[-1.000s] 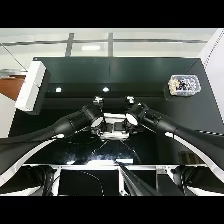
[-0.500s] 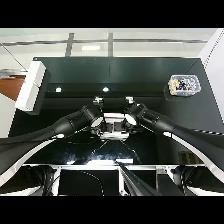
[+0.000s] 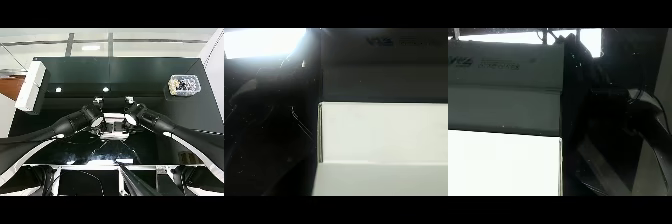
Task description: Fold the box and place the chain.
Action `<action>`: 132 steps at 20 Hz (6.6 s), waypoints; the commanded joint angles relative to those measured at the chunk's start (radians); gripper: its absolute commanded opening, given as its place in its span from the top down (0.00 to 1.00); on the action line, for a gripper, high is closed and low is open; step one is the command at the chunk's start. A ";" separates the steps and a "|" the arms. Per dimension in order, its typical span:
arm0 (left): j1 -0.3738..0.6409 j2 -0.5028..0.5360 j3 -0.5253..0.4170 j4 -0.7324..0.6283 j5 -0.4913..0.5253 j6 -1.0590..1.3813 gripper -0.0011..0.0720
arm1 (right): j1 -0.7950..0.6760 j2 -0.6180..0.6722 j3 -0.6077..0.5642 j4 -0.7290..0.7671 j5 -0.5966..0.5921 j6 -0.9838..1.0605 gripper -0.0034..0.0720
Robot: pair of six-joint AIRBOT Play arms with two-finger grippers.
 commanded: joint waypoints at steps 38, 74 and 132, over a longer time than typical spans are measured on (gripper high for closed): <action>0.000 0.000 0.000 0.000 0.001 0.001 0.95 | 0.001 -0.014 0.045 -0.008 0.062 -0.038 0.68; 0.000 0.000 0.000 -0.001 0.038 0.000 0.95 | -0.884 0.475 -0.131 -0.450 -0.383 -0.293 0.02; 0.000 0.000 0.000 -0.029 0.076 -0.004 0.95 | -0.727 0.451 0.392 0.485 0.501 -1.180 0.90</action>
